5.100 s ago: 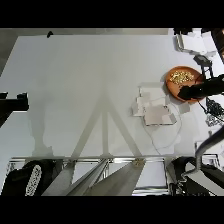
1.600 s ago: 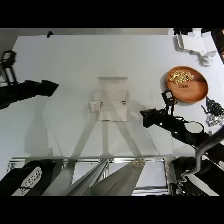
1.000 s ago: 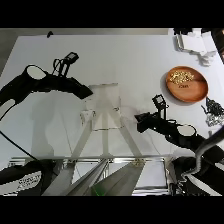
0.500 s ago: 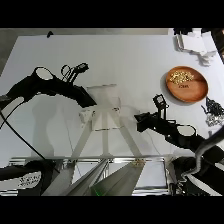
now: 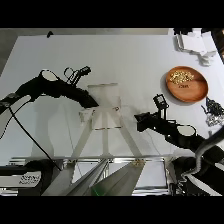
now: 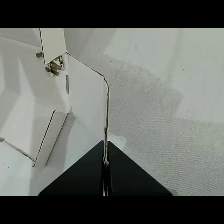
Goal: Fold the box and place the chain.
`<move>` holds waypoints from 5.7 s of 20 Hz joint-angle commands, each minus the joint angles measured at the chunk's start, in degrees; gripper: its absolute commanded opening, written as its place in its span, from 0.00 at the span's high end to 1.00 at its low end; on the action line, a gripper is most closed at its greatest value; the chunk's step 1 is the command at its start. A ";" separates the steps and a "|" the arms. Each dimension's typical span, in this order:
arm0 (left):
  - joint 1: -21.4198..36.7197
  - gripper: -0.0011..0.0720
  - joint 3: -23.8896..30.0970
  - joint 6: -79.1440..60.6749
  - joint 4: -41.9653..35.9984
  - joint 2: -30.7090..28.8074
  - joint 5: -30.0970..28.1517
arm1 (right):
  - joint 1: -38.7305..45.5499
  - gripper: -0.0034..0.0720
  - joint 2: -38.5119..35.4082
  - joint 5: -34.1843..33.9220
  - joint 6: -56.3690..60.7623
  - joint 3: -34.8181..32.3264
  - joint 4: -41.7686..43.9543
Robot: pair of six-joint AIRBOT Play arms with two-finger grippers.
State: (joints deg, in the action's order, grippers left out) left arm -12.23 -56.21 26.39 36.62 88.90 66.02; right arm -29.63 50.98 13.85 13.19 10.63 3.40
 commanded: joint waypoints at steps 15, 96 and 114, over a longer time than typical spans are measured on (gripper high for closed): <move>0.17 0.97 -0.04 -20.13 -4.61 -4.11 -0.20 | -0.04 0.18 -4.79 1.27 0.26 3.56 0.11; 0.00 0.98 1.79 -54.86 -10.03 7.61 -4.04 | -0.35 0.00 21.00 12.94 -19.41 19.58 -25.16; 0.00 0.98 1.79 -54.86 -10.01 7.61 -4.02 | 5.75 0.02 25.68 20.39 -26.73 25.62 -34.93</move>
State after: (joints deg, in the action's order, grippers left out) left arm -12.21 -54.43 -28.47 26.59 96.49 62.00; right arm -23.88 76.82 32.34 -13.34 36.03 -28.51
